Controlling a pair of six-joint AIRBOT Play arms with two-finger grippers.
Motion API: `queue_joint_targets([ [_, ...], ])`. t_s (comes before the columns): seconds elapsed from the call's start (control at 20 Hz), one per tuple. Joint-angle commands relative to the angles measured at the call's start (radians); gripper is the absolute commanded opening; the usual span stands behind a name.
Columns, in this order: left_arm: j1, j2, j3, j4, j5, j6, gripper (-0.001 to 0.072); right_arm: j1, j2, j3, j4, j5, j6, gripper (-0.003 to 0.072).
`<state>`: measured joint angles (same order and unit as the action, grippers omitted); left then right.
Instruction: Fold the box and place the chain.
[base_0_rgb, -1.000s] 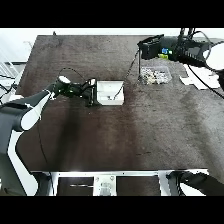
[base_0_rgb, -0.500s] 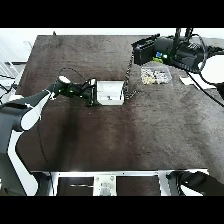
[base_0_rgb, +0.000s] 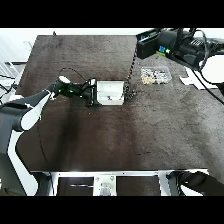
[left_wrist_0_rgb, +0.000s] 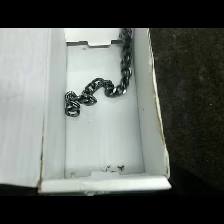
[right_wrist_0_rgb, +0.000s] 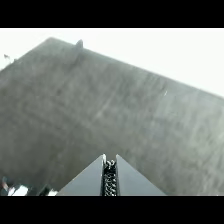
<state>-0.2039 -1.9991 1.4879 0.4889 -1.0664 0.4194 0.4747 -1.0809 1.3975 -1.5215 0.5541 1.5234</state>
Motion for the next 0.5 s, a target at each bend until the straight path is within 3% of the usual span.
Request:
queue_joint_targets([
  [0.0, 0.000, 0.000, 0.000, 0.000, 0.000, 0.000, 0.0623, 0.000, 0.000, 0.042, -0.032, -0.034, -0.001, 0.0009],
  [0.45, 0.000, 0.000, 0.000, 0.000, 0.001, 0.000, 0.0623, 0.024, -0.032, -0.003, 0.014, -0.011, 0.014, 0.0010],
])
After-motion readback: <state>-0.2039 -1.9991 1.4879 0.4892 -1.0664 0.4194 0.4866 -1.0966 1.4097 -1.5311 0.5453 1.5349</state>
